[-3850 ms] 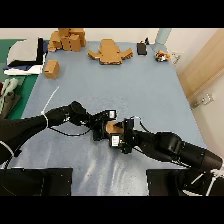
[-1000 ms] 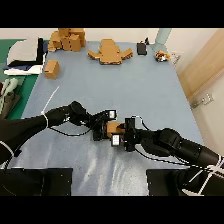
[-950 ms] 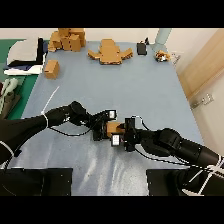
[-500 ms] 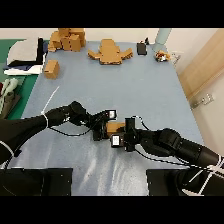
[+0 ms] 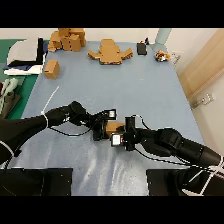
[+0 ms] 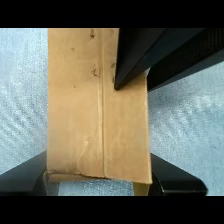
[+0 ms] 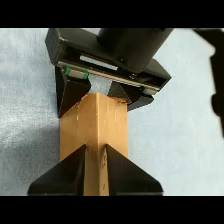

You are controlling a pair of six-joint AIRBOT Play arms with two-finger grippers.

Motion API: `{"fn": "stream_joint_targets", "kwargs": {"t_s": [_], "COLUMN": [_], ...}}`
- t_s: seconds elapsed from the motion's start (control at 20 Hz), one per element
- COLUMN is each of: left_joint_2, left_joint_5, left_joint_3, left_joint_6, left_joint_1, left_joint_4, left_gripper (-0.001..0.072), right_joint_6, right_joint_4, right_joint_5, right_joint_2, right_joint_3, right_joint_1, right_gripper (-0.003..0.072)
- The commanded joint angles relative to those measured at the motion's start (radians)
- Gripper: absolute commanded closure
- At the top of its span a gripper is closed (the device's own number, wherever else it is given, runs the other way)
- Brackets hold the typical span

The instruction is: Fold the box.

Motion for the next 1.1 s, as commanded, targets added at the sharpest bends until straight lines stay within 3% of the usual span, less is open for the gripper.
{"fn": "stream_joint_targets", "kwargs": {"t_s": [0.0, 1.05], "left_joint_2": [-0.001, -0.001], "left_joint_5": [0.000, 0.000], "left_joint_3": [0.000, 0.000], "left_joint_6": [0.001, 0.001], "left_joint_1": [0.001, 0.001], "left_joint_4": [0.000, 0.000], "left_gripper": [0.0196, 0.0196], "right_joint_6": [0.000, 0.001], "right_joint_4": [0.000, 0.000], "right_joint_5": [-0.003, -0.018], "right_joint_2": [0.014, 0.024], "right_joint_3": [0.002, 0.000], "right_joint_1": [0.000, 0.000], "right_gripper": [0.0523, 0.0561]}}
